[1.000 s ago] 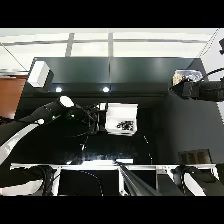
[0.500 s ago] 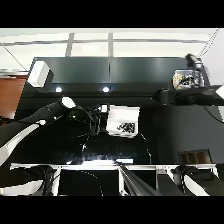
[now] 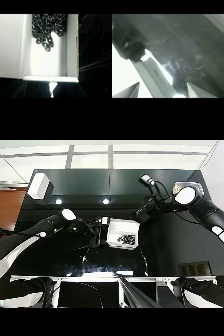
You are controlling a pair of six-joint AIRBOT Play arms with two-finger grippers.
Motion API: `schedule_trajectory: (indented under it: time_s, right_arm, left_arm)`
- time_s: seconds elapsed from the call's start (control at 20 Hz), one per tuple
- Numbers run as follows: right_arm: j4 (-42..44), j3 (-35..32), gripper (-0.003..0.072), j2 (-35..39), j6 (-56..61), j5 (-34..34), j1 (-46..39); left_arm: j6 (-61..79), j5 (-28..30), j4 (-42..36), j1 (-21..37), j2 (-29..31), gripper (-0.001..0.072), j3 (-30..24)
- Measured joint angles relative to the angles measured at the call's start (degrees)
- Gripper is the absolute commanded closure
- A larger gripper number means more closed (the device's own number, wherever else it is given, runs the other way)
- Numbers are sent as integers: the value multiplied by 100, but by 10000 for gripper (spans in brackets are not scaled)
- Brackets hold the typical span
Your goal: Fold the box and place the chain.
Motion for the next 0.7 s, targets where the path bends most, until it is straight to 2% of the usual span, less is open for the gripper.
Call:
schedule_trajectory:
  time_s: [0.3, 0.55, 0.7]
  right_arm:
    - [-393, -122, -27, 402, -474, 1113, 87]
    - [-9, -807, -26, 483, -1215, 979, 221]
    - [-118, -990, -26, 496, -1644, 883, 485]
  left_arm:
    - [-9, 22, -2, 0, 0, 435, 0]
    - [-9, 31, -2, 0, 0, 435, 0]
    - [-9, 35, -2, 0, 0, 435, 0]
